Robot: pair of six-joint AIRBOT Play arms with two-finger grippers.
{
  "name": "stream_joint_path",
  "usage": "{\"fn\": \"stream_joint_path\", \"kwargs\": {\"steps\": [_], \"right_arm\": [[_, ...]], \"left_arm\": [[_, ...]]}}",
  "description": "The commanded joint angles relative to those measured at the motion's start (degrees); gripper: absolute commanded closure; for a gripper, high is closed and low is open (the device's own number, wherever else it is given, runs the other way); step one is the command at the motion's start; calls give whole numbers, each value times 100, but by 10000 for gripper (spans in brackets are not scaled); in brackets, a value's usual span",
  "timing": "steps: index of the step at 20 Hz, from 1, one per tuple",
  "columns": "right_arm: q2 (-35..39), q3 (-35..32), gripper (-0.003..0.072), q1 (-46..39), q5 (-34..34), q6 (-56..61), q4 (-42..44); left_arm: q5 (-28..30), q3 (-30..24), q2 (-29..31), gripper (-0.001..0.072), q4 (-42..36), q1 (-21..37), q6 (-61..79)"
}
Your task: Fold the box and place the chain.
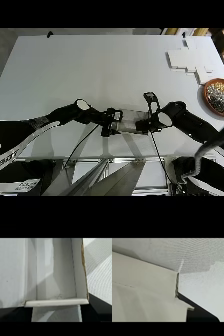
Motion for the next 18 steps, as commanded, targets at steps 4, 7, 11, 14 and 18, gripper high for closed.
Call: {"fn": "stream_joint_path", "kwargs": {"steps": [4, 7, 11, 14, 18], "right_arm": [[-55, 114, 388, 28, -39, 177, 28], [-92, 101, 388, 74, -184, 225, -103], [-232, -46, 387, 94, -83, 503, -249], [-232, -197, 387, 127, -234, 793, -271], [-232, -251, 389, 129, -422, 931, -269]], "left_arm": [[4, 4, -2, 575, -2, 4, -4], [4, 4, -2, 575, -2, 4, -4], [4, 4, -2, 575, -2, 4, -4], [4, 4, -2, 575, -2, 4, -4], [4, 4, -2, 575, -2, 4, -4]]}}
